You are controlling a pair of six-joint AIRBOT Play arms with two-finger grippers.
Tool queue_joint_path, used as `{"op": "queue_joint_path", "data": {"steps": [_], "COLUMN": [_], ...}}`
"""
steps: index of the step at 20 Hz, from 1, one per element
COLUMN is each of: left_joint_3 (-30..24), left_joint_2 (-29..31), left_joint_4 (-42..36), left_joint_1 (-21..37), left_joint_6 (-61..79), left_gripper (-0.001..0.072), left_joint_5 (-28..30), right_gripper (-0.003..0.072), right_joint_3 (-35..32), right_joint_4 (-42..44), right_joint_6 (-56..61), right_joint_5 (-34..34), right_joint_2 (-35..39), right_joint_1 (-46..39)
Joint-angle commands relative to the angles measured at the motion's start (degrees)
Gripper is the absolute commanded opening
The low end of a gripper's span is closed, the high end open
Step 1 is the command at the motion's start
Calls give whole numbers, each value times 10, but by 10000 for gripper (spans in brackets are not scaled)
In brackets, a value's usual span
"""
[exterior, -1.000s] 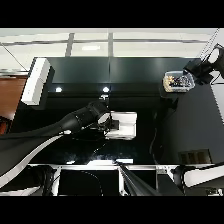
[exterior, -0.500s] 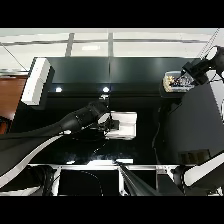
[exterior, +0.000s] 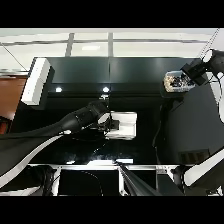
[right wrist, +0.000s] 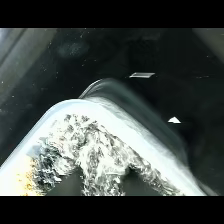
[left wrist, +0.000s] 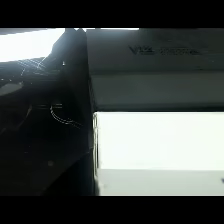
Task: Fold the box and place the chain.
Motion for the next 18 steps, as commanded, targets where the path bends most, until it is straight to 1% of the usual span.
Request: {"op": "queue_joint_path", "data": {"steps": [1, 3, 4, 6, 9, 10, 13, 16, 18], "left_joint_3": [0, 0, 0, 0, 0, 0, 0, 0, 0], "left_joint_2": [0, 0, 0, 0, 0, 0, 0, 0, 0], "left_joint_4": [0, 0, 0, 0, 0, 0, 0, 0, 0], "left_joint_1": [0, 0, 0, 0, 0, 0, 0, 0, 0], "left_joint_6": [0, 0, 0, 0, 0, 0, 0, 0, 0], "left_gripper": [27, 27, 27, 27, 27, 27, 27, 27, 27], "left_joint_5": [0, 0, 0, 0, 0, 0, 0, 0, 0], "right_gripper": [58, 57, 17, 16, 14, 13, 12, 10, 10], "right_joint_3": [6, 6, 6, 6, 6, 6, 6, 6, 6], "right_joint_4": [6, 5, 4, 0, 0, 4, 67, 93, 111], "right_joint_6": [-29, -48, -64, -128, -224, -255, -344, -388, -400], "right_joint_5": [18, 26, 26, 26, 39, 47, 65, 43, 20], "right_joint_2": [1, 12, 21, 51, 115, 142, 238, 339, 391], "right_joint_1": [0, -1, -2, -2, -2, -2, 0, 12, 13]}}
